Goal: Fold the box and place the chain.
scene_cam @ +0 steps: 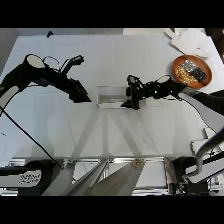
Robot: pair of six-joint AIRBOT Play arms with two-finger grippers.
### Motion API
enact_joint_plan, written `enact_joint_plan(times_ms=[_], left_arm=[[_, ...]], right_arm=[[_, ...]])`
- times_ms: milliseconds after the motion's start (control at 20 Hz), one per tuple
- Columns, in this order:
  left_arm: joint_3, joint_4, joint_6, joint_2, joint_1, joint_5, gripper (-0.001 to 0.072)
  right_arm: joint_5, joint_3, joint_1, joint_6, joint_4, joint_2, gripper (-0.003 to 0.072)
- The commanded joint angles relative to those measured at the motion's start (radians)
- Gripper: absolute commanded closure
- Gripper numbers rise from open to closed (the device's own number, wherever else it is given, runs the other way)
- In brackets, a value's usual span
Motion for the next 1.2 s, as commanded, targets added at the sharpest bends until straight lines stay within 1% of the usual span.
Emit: enact_joint_plan(times_ms=[0,100,150,200,250,300,400,450,700,850,1050,1150], left_arm=[[-0.042,-0.107,0.472,-0.104,0.025,0.018,0.0086],[-0.041,-0.158,0.616,-0.156,0.019,0.031,0.0087],[-0.041,-0.159,0.662,-0.171,0.011,0.048,0.0113],[-0.042,-0.152,0.682,-0.177,0.005,0.076,0.0215],[-0.041,-0.153,0.69,-0.18,0.001,0.117,0.0235],[-0.042,-0.17,0.699,-0.181,0.0,0.143,0.0226],[-0.041,-0.196,0.709,-0.182,0.001,0.159,0.0053],[-0.041,-0.196,0.71,-0.182,0.001,0.159,0.001],[-0.042,-0.194,0.75,-0.182,-0.004,0.153,0.0007],[-0.042,-0.202,0.76,-0.181,-0.005,0.106,0.0007],[-0.051,-0.211,0.836,-0.163,-0.001,0.112,0.0008],[-0.089,-0.235,0.855,-0.117,-0.001,0.165,0.0008]], right_arm=[[0.0,0.0,0.0,0.0,0.0,0.0,0.024],[0.0,0.0,0.0,0.0,0.0,0.0,0.024],[0.0,0.0,0.0,0.0,0.0,0.0,0.024],[0.0,0.0,0.0,0.0,0.0,0.0,0.024],[0.0,0.0,0.0,0.0,0.0,0.0,0.024],[0.0,0.0,0.0,0.0,0.0,0.0,0.024],[0.0,0.0,0.0,0.0,0.0,0.0,0.024],[0.0,0.0,0.0,0.0,0.0,0.0,0.024],[0.0,0.0,0.0,0.0,0.0,0.0,0.024],[0.0,0.0,0.0,0.0,0.0,0.0,0.024],[0.0,0.0,0.0,0.0,0.0,0.0,0.024],[0.0,0.0,0.0,0.0,0.0,0.0,0.024]])
